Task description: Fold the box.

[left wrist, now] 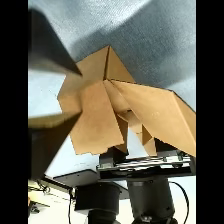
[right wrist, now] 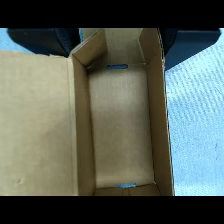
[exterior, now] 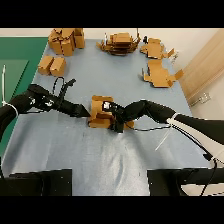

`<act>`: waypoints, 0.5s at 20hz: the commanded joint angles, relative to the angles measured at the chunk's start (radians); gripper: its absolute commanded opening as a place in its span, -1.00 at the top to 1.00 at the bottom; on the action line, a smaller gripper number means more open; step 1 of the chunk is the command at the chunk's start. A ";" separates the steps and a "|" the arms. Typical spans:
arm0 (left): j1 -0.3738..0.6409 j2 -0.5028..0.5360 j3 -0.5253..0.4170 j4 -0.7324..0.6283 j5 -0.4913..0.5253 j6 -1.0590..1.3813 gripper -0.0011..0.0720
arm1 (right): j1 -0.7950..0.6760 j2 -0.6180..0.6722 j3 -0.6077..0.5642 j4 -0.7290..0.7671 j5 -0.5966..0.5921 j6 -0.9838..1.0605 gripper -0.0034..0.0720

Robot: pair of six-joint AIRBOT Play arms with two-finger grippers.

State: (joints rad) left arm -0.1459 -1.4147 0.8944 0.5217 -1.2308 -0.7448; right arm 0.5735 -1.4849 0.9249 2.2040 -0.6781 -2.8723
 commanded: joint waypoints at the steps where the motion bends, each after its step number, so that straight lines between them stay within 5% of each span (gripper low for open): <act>1: -0.024 0.000 0.003 0.007 0.026 -0.021 -0.40 | 0.000 0.001 -0.001 0.001 -0.001 0.000 0.34; 4: -0.063 0.000 0.029 0.068 0.031 -0.098 -0.44 | 0.000 0.001 -0.001 0.001 0.000 0.000 0.51; 10: -0.183 0.000 0.130 0.291 0.089 -0.336 -0.44 | 0.000 0.001 -0.001 0.002 0.000 0.000 0.51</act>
State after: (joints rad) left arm -0.2783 -1.4151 0.9840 0.7136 -1.1721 -0.9676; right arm 0.5735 -1.4849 0.9249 2.2044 -0.6788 -2.8723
